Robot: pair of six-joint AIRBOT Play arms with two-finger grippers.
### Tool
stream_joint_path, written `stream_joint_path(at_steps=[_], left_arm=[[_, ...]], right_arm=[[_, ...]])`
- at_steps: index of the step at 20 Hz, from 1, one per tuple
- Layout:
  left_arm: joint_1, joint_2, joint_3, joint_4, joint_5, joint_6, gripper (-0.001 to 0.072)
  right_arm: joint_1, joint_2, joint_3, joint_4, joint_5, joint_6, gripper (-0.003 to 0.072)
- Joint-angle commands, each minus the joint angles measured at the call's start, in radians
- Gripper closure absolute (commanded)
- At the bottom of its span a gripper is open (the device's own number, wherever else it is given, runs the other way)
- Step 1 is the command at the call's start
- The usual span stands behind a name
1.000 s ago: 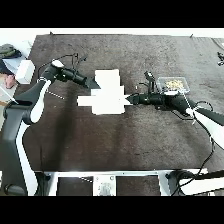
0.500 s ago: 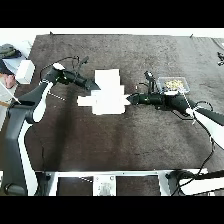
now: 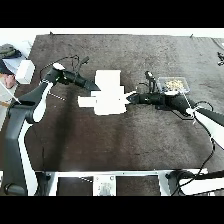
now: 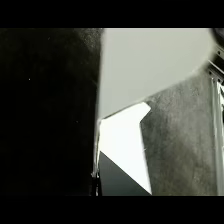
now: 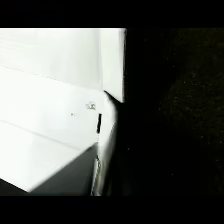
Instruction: Fold the box and place the chain.
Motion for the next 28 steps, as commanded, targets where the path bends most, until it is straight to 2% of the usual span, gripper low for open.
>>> stream_joint_path(at_steps=[1, 5, 11, 13, 16, 17, 20, 23, 28], left_arm=[[0.001, 0.0, 0.001, -0.003, -0.013, 0.109, 0.0698], [0.001, 0.002, 0.001, -0.018, -0.056, 0.372, 0.0701], [0.002, 0.077, -0.01, 0.027, -0.017, 0.66, 0.0705], [0.002, 0.116, -0.059, 0.066, 0.026, 0.705, 0.0705], [0.002, 0.164, -0.188, 0.058, 0.13, 0.816, 0.0705], [0.004, 0.177, -0.233, 0.036, 0.163, 0.856, 0.0705], [0.011, 0.18, -0.319, -0.085, 0.168, 0.949, 0.0705], [0.011, 0.176, -0.355, -0.065, 0.188, 0.96, 0.0704], [0.011, 0.167, -0.355, 0.003, 0.216, 0.96, 0.0703]], right_arm=[[-0.034, 0.031, 0.001, 0.0, 0.016, 0.0, 0.0313], [-0.116, 0.125, 0.001, -0.003, 0.04, 0.001, 0.0314], [-0.131, 0.174, 0.0, -0.008, 0.039, 0.0, 0.0314], [-0.13, 0.174, 0.0, -0.008, 0.036, 0.0, 0.0314], [-0.13, 0.174, 0.0, -0.008, 0.037, 0.0, 0.0314], [-0.13, 0.174, 0.0, -0.008, 0.037, 0.0, 0.0313], [-0.13, 0.174, 0.0, -0.008, 0.041, 0.0, 0.0313], [-0.13, 0.174, 0.0, -0.008, 0.049, 0.0, 0.0313], [-0.13, 0.174, 0.0, -0.008, 0.059, 0.0, 0.0313]])
